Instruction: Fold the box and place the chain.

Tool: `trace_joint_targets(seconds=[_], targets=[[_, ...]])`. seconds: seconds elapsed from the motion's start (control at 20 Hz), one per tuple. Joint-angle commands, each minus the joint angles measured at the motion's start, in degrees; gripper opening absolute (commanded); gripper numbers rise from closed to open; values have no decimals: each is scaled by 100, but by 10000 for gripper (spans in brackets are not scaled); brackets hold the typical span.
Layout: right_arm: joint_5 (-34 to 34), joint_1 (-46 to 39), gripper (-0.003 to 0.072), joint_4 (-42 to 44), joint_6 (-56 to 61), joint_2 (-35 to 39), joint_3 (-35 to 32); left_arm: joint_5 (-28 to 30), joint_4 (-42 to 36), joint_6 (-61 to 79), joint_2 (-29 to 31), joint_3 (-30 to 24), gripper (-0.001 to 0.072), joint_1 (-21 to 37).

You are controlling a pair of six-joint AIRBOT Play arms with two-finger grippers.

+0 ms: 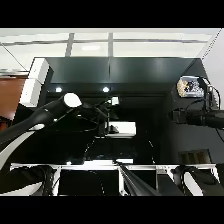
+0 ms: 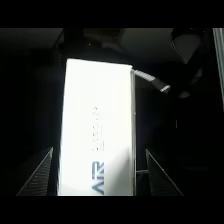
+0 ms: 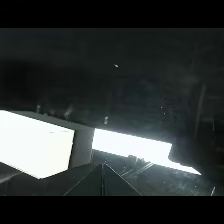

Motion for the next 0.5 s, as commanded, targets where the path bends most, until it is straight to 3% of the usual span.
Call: trace_joint_targets(seconds=[0.0,0.45], targets=[[-61,-7,14,15,7,4,-170,11,37,-295,-511,367,711,-210],[-249,-7,14,15,-103,4,-216,-140,35,-374,-623,470,711,-378]])
